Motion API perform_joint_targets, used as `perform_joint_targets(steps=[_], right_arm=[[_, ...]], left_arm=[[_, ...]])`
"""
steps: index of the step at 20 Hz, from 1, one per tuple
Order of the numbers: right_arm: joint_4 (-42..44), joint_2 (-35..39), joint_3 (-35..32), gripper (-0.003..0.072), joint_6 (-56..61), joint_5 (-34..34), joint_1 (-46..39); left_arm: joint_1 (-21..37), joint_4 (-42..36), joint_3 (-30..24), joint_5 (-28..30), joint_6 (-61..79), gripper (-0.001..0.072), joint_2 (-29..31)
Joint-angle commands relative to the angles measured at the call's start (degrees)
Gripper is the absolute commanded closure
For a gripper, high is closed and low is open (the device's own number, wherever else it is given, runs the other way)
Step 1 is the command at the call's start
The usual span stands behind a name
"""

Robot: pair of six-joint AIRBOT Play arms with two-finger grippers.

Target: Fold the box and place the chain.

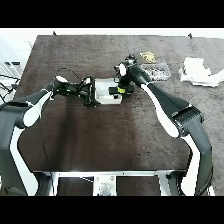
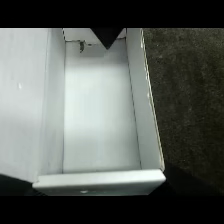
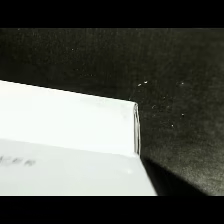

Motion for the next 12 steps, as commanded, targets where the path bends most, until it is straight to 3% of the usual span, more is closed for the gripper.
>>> perform_joint_targets(steps=[1, 12], right_arm=[[-0.81, 1.11, 0.07, 0.0140, 1.27, -0.04, -0.04], [-2.69, 9.35, 0.07, 0.0140, -3.74, 0.07, -0.98]], left_arm=[[0.04, 0.07, 0.00, -0.13, 0.00, 0.0179, 0.00], [0.07, 0.09, 0.00, -0.15, -0.02, 0.0179, 0.00]])
